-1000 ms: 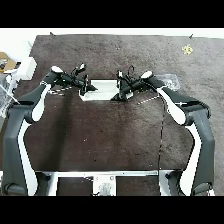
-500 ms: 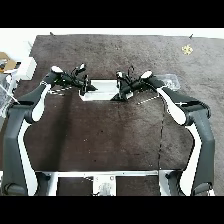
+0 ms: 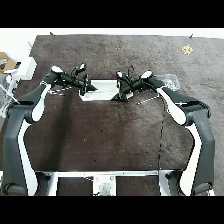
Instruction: Fold the box and place the chain.
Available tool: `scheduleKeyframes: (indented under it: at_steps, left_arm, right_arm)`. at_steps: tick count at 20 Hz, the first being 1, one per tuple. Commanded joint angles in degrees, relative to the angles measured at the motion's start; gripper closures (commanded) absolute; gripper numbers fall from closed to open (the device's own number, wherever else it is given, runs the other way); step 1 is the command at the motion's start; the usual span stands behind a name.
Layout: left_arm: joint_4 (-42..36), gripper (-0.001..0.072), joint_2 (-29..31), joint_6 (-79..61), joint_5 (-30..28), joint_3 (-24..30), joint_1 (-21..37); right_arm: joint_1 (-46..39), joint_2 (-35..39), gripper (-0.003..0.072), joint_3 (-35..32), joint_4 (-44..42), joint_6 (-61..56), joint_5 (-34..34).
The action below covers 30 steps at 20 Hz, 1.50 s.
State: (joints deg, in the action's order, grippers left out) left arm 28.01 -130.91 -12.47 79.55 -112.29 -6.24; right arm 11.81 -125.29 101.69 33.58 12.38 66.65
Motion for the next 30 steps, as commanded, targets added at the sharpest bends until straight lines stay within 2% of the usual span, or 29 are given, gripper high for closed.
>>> scheduleKeyframes:
  at_steps: [1, 9, 10, 11, 12, 18, 21, 24, 26, 30]
  left_arm:
    - [-0.04, 0.0698, -0.04, 0.00, -0.02, -0.02, -0.02]
    - [-0.17, 0.0688, -0.04, 0.00, 0.63, -0.02, -0.02]
    - [-0.22, 0.0417, -0.04, 0.00, 0.57, -0.02, -0.02]
    - [-0.48, 0.0261, -0.04, 0.11, 0.61, -0.02, 0.02]
    - [-0.63, 0.0302, 0.04, 0.15, 0.68, -0.04, 0.20]
    - [-4.20, 0.0299, 2.89, 2.49, 5.75, -0.09, 3.34]
    - [-6.58, 0.0299, 6.40, 7.15, 11.28, -0.68, 6.82]
    - [-12.33, 0.0302, 8.72, 15.21, 18.75, -0.66, 8.96]
    - [-11.50, 0.0685, 8.72, 17.92, 21.97, -0.26, 8.35]
    - [4.94, 0.0699, 8.07, 18.45, 17.94, 2.21, 3.50]
  right_arm:
    - [0.02, -0.04, 0.0232, -0.02, 0.07, 0.00, 0.00]
    - [0.02, -0.04, 0.0231, -0.02, 0.07, 0.00, -0.02]
    - [0.02, -0.04, 0.0231, -0.02, 0.07, 0.00, 0.00]
    - [0.02, -0.04, 0.0231, -0.02, 0.07, 0.00, 0.00]
    - [0.02, -0.04, 0.0231, -0.02, 0.07, 0.00, 0.00]
    - [0.02, -0.04, 0.0231, -0.02, 0.07, 0.00, 0.00]
    - [0.02, -0.04, 0.0231, -0.02, 0.07, 0.00, 0.00]
    - [0.02, -0.04, 0.0232, -0.02, 0.07, 0.00, 0.00]
    - [0.02, -0.04, 0.0231, -0.02, 0.07, 0.00, 0.02]
    - [0.02, -0.04, 0.0231, -0.02, 0.07, 0.00, 0.00]
